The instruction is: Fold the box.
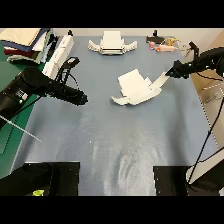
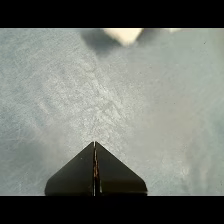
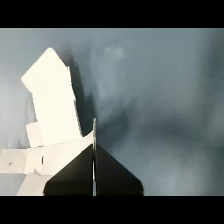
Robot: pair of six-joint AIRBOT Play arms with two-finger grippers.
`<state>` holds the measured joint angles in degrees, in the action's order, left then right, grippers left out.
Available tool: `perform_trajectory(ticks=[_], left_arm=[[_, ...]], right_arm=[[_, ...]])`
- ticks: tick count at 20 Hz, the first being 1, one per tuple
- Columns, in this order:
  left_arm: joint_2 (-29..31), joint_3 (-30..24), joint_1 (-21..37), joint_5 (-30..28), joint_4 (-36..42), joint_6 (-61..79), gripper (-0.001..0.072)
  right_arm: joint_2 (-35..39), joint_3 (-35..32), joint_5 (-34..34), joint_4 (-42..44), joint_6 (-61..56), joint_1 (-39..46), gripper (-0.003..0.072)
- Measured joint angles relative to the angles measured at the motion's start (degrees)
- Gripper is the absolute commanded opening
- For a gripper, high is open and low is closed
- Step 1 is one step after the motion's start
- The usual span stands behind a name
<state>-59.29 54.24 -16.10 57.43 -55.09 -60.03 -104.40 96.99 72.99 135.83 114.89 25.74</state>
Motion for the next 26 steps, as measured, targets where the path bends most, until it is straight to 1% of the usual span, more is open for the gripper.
perform_trajectory(ticks=[3, 6, 8, 11, 13, 14, 15, 16, 18, 20, 23, 26], left_arm=[[0.00, 0.00, 0.00, 0.00, 0.00, 0.02, 0.0014], [0.00, 0.00, 0.00, 0.00, 0.00, 0.02, 0.0014], [0.00, 0.00, 0.00, 0.00, 0.00, 0.00, 0.0014], [0.00, 0.00, 0.00, -0.02, 0.00, 0.02, 0.0014], [0.00, 0.00, 0.00, -0.02, 0.02, 0.02, 0.0014], [0.00, 0.00, 0.00, -0.02, 0.02, 0.02, 0.0014], [0.00, 0.00, 0.00, 0.00, 0.02, 0.02, 0.0014], [0.00, 0.00, 0.00, -0.02, 0.02, 0.02, 0.0014], [0.00, 0.00, 0.00, -0.02, 0.02, 0.02, 0.0014], [0.00, 0.00, 0.00, 0.00, 0.02, 0.02, 0.0014], [0.00, 0.00, 0.00, 0.00, 0.02, 0.02, 0.0014], [0.00, 0.00, 0.00, 0.00, 0.00, 0.02, 0.0014]], right_arm=[[12.04, -15.04, -6.01, -0.37, -0.81, -2.84, -0.0002], [26.67, -31.95, -11.23, -0.90, -2.47, -5.29, -0.0002], [36.41, -42.40, -13.46, -2.21, -4.24, -6.88, -0.0002], [50.05, -55.95, -16.04, -4.31, -8.41, -9.18, -0.0001], [57.53, -62.82, -16.98, -5.70, -11.28, -10.21, 0.0013], [60.52, -65.61, -17.29, -6.12, -12.48, -10.58, 0.0196], [63.19, -68.15, -17.31, -6.38, -13.18, -10.91, 0.0395], [65.00, -70.07, -17.27, -6.62, -13.90, -11.06, 0.0418], [66.93, -72.52, -16.81, -7.72, -14.95, -11.30, 0.0418], [66.99, -73.00, -16.15, -9.84, -15.47, -11.39, 0.0418], [64.17, -69.85, -15.17, -14.03, -15.74, -11.10, 0.0418], [57.59, -63.91, -12.04, -16.76, -15.80, -10.97, 0.0418]])
